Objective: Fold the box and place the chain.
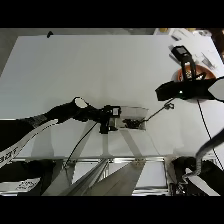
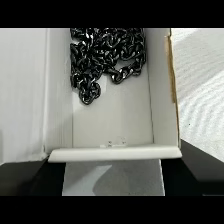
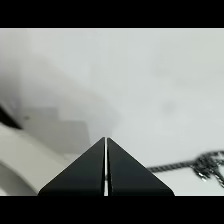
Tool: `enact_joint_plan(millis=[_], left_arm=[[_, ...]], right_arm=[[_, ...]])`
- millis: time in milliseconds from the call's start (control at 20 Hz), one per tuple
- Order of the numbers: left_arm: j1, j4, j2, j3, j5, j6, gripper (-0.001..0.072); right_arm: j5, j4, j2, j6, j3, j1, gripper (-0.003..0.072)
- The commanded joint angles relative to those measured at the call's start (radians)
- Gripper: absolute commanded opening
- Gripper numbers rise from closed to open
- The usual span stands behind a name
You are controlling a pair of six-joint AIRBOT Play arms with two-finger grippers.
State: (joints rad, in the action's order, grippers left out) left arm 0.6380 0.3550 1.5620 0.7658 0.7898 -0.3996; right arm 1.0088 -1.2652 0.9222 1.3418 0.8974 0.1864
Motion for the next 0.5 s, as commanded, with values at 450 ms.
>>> enact_joint_plan(millis=[450], left_arm=[[0.0, 0.0, -0.001, 0.0, 0.0, 0.0, 0.0089]], right_arm=[[-0.004, -0.108, 0.236, 0.126, -0.092, -0.088, 0.0017]])
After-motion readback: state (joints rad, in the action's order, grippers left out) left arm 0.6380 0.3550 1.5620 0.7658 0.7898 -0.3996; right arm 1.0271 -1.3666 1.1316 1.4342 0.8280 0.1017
